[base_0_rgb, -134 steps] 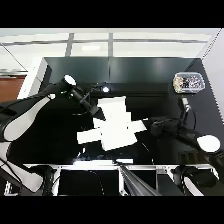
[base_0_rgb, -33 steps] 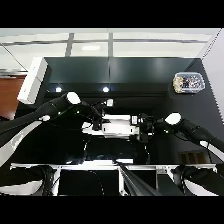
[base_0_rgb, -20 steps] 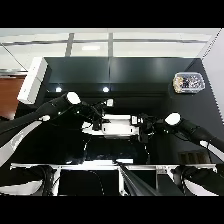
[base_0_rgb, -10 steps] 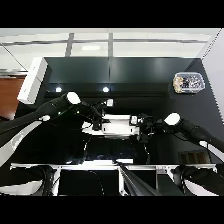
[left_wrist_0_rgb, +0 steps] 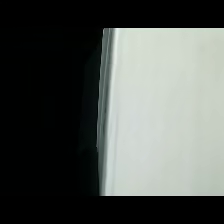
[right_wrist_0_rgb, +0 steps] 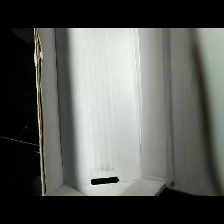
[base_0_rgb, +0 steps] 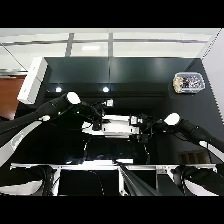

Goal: Fold the box and place the chain.

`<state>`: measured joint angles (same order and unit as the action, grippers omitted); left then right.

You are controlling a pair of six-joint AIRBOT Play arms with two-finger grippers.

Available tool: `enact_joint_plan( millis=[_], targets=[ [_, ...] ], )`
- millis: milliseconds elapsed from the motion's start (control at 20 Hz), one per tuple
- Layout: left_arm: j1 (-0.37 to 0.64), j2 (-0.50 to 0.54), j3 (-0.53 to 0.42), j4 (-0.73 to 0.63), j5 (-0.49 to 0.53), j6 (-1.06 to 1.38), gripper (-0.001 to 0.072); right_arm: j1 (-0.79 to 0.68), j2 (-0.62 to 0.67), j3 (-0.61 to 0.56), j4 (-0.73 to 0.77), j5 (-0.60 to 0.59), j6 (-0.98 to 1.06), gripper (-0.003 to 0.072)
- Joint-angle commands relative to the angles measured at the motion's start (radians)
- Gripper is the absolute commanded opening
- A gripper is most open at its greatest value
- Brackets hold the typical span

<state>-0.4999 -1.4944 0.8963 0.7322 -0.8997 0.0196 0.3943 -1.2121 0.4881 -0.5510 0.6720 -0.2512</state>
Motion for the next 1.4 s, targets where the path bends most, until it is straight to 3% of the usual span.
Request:
enact_joint_plan(
  millis=[0,250,300,450,550,600,650,700,850,950,1050,1200,1350],
  targets=[
    [0.0,0.002,0.001,0.0,0.002,0.0,0.0042,0.001,-0.001,0.0,0.0,-0.003,0.0,0.0474],
    [0.012,0.075,0.001,0.014,-0.002,-0.037,0.0537,0.001,-0.001,0.0,0.0,-0.003,0.0,0.0474],
    [0.021,0.106,0.001,0.039,-0.002,-0.072,0.0584,0.001,-0.001,0.0,0.0,-0.003,0.0,0.0474],
    [0.05,0.219,0.001,0.136,-0.025,-0.239,0.0584,0.001,-0.001,0.0,0.0,-0.003,0.0,0.0474],
    [0.074,0.296,0.001,0.19,-0.089,-0.397,0.0571,0.001,-0.001,0.0,0.0,-0.003,0.0,0.0474],
    [0.085,0.326,0.001,0.204,-0.135,-0.479,0.0473,0.001,0.0,0.0,0.0,-0.003,0.0,0.0474],
    [0.097,0.349,0.001,0.209,-0.192,-0.564,0.0221,0.001,-0.001,0.0,0.0,-0.003,0.0,0.0474],
    [0.108,0.362,0.001,0.209,-0.267,-0.627,0.003,0.001,-0.001,0.0,0.0,-0.003,0.0,0.0474],
    [0.095,0.356,-0.021,0.202,-0.489,-0.733,0.0025,0.001,-0.001,0.0,0.0,-0.003,0.0,0.0474],
    [0.044,0.356,-0.08,0.146,-0.501,-0.77,0.0025,0.001,-0.001,0.0,0.0,-0.003,0.0,0.0474],
    [0.003,0.356,-0.143,-0.018,-0.388,-0.76,0.0025,0.001,-0.001,0.0,0.0,-0.003,0.0,0.0474],
    [-0.01,0.356,-0.174,-0.175,-0.033,-0.747,0.0025,0.001,-0.001,0.0,0.0,-0.003,0.0,0.0475],
    [-0.01,0.356,-0.171,-0.246,0.311,-0.664,0.0026,0.001,-0.001,0.0,0.0,-0.003,0.0,0.0475]
  ],
)
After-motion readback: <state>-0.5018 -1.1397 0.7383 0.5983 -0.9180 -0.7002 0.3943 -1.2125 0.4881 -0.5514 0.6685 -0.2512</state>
